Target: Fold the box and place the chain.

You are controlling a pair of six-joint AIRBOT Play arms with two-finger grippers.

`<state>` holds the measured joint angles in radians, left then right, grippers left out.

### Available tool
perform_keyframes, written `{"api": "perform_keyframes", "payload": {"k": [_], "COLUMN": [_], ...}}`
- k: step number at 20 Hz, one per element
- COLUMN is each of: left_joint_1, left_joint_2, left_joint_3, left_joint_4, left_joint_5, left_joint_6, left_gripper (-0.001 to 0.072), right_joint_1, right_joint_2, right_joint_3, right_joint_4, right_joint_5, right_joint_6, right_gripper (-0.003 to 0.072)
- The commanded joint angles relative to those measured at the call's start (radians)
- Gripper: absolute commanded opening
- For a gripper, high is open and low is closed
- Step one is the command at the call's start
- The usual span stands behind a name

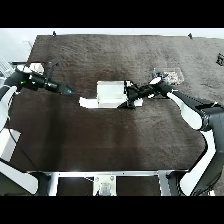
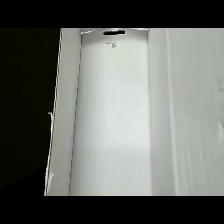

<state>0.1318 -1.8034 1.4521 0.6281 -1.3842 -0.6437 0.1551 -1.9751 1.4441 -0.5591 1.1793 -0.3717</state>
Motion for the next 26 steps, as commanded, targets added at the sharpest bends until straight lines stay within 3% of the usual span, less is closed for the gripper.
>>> {"api": "perform_keyframes", "payload": {"k": [1,5,11,19,23,26], "left_joint_1": [0.003,0.002,-0.132,-0.23,-0.232,-0.232], "left_joint_2": [0.051,0.089,0.087,0.086,0.042,0.011], "left_joint_3": [-0.123,-0.22,-0.229,-0.23,-0.23,-0.23], "left_joint_4": [0.027,0.09,0.239,0.172,0.096,-0.043], "left_joint_5": [0.134,0.243,0.383,0.453,0.394,0.374], "left_joint_6": [-0.15,-0.281,-0.448,-0.447,-0.412,-0.333], "left_gripper": [0.0015,0.0016,0.0017,0.0019,0.002,0.002], "right_joint_1": [0.0,0.0,0.0,0.0,0.0,0.0], "right_joint_2": [0.0,0.0,0.0,0.0,0.0,0.0], "right_joint_3": [0.0,0.0,0.0,0.0,0.0,0.0], "right_joint_4": [0.0,0.0,0.0,0.0,0.0,0.0], "right_joint_5": [0.0,0.0,0.0,0.0,0.0,0.0], "right_joint_6": [0.0,0.0,0.0,0.0,0.0,0.0], "right_gripper": [0.0553,0.0553,0.0553,0.0553,0.0553,0.0553]}}
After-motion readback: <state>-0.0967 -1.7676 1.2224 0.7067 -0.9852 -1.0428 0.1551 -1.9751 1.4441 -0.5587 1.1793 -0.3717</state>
